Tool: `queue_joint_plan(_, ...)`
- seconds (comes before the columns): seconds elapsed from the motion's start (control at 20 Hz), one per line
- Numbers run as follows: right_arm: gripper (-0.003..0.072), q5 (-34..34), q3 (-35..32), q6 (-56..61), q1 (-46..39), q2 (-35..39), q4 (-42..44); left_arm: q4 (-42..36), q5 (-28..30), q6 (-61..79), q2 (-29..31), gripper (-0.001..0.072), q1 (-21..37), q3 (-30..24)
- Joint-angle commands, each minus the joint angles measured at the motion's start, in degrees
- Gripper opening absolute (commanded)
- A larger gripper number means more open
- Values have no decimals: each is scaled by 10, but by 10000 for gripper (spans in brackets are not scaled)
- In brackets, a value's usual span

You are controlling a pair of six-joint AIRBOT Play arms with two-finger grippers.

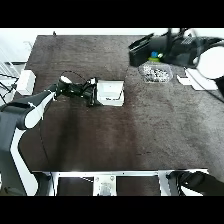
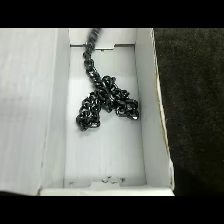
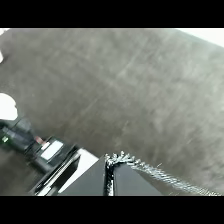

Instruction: Fold the box and place the chain.

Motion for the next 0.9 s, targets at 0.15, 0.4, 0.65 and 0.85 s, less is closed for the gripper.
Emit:
queue_joint_plan(0.15,11,2,-37,113,58,-37,-69,0,0,0,0,476,0,0)
queue_joint_plan(0.4,10,-16,-41,122,70,-71,-54,0,0,0,0,476,0,0)
queue_joint_plan(0.65,11,-69,-43,152,72,-154,-54,0,0,0,0,476,0,0)
queue_joint_plan(0.85,11,-111,-46,163,62,-245,-54,0,0,0,0,476,0,0)
